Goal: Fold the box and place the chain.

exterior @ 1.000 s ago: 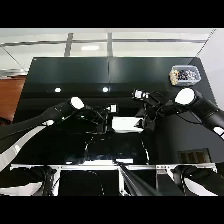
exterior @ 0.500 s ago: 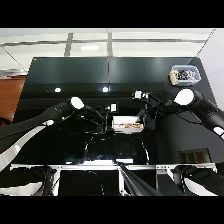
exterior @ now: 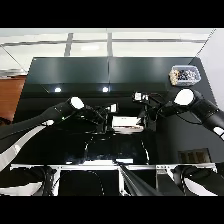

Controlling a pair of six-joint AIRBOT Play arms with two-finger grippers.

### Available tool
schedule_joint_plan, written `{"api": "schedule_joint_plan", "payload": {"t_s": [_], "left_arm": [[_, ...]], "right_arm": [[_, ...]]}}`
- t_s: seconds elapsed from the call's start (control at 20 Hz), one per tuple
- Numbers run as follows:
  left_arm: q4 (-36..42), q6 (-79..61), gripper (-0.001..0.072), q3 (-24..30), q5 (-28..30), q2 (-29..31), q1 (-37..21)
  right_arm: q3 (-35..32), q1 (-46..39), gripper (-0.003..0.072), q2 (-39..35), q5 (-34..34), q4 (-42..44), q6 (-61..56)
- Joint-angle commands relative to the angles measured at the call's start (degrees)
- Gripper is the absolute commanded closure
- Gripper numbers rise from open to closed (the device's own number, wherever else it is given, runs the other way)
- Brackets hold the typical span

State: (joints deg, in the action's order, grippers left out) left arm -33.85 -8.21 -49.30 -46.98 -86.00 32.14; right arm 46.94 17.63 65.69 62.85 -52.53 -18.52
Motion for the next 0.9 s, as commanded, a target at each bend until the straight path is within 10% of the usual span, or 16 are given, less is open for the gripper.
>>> {"api": "schedule_joint_plan", "payload": {"t_s": [0.0,0.85], "left_arm": [[0.0,0.1,0.0267,0.0,0.0,0.0,0.0],[0.0,0.1,0.0267,0.0,0.0,0.0,0.0]], "right_arm": [[0.0,0.0,0.0388,0.0,0.4,-0.1,0.0],[-0.3,0.0,0.0378,0.0,3.1,-2.2,0.0]]}}
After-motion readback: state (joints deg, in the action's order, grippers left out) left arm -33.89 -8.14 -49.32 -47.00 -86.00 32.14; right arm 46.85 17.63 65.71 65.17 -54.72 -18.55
